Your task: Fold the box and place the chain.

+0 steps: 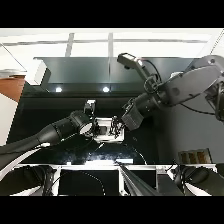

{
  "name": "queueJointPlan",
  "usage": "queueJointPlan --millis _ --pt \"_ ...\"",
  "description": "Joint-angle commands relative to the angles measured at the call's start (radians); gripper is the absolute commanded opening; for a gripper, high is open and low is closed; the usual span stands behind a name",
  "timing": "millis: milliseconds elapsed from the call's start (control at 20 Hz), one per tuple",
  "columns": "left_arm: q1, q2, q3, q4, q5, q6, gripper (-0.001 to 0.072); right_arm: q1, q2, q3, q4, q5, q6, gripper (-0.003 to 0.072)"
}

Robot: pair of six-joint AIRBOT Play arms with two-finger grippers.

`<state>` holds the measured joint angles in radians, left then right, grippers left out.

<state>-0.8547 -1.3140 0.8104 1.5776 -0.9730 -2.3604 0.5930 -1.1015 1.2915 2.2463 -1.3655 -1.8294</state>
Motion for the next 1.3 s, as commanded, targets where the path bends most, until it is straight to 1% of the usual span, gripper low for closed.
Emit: queueJointPlan --millis 0,350,550,650,850,1000,1100,1250 --pt "0.0 -0.001 0.0 0.0 0.0 0.0 0.003 0.013 -0.011 -0.023 0.0 0.041 0.001 0.0024" --pt "0.0 -0.001 0.0 0.0 -0.001 0.0 0.003 0.027 -0.113 -0.038 -0.003 0.067 0.001 0.0025" --pt "0.0 -0.001 0.0 0.0 -0.001 0.0 0.003 0.017 -0.114 -0.024 -0.022 0.049 0.0 0.0024" --pt "0.0 -0.001 0.0 0.0 -0.003 0.0 0.003 0.011 -0.098 0.017 -0.023 0.035 -0.001 0.0025" --pt "0.0 -0.001 0.0 0.0 -0.004 0.0 0.003 -0.013 -0.061 0.145 -0.01 0.005 0.002 0.0024" --pt "0.0 -0.001 0.0 0.0 -0.004 0.0 0.003 -0.021 -0.059 0.226 0.005 -0.011 0.02 0.0025" --pt "0.0 -0.001 0.0 0.0 -0.004 0.0 0.003 -0.021 -0.059 0.257 0.005 -0.011 0.02 0.0024" --pt "0.0 -0.001 0.0 0.0 -0.004 0.0 0.003 -0.021 -0.06 0.265 0.001 -0.013 0.02 0.0024"
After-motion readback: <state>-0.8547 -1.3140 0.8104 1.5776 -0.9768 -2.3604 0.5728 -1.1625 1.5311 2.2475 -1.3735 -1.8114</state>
